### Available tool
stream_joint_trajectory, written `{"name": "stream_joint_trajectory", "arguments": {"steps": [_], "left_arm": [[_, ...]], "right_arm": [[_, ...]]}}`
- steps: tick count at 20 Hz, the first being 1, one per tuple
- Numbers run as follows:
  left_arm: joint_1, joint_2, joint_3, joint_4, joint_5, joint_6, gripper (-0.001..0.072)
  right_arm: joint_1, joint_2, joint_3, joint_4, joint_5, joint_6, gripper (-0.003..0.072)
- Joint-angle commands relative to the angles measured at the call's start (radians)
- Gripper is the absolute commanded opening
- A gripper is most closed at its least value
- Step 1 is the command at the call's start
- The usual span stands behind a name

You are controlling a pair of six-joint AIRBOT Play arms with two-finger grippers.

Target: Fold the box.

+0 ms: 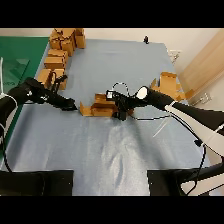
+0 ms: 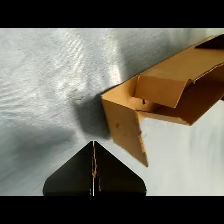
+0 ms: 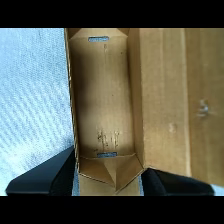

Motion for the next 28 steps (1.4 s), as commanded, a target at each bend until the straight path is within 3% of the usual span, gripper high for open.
{"name": "stream_joint_trajectory", "arguments": {"steps": [1,12,18,26,27,28], "left_arm": [[-0.027,-0.019,-0.033,-0.062,0.038,-0.008,0.0016],[-0.041,-0.07,-0.034,-0.153,0.061,0.018,0.0017],[-0.042,-0.074,-0.033,-0.315,-0.001,0.148,0.0018],[-0.042,-0.074,-0.033,-0.37,-0.052,0.278,0.0026],[-0.042,-0.074,-0.033,-0.384,-0.051,0.293,0.0156],[-0.042,-0.074,-0.033,-0.39,-0.049,0.298,0.0222]], "right_arm": [[0.0,0.0,0.0,0.0,0.0,0.0,0.0512],[0.0,0.0,0.0,0.0,0.0,0.0,0.0511],[0.0,0.0,0.0,0.0,0.0,0.0,0.0512],[0.0,0.0,0.0,0.0,0.0,0.0,0.0512],[0.0,0.0,0.0,0.0,0.0,0.0,0.0511],[0.0,0.0,0.0,0.0,0.0,0.0,0.0511]]}}
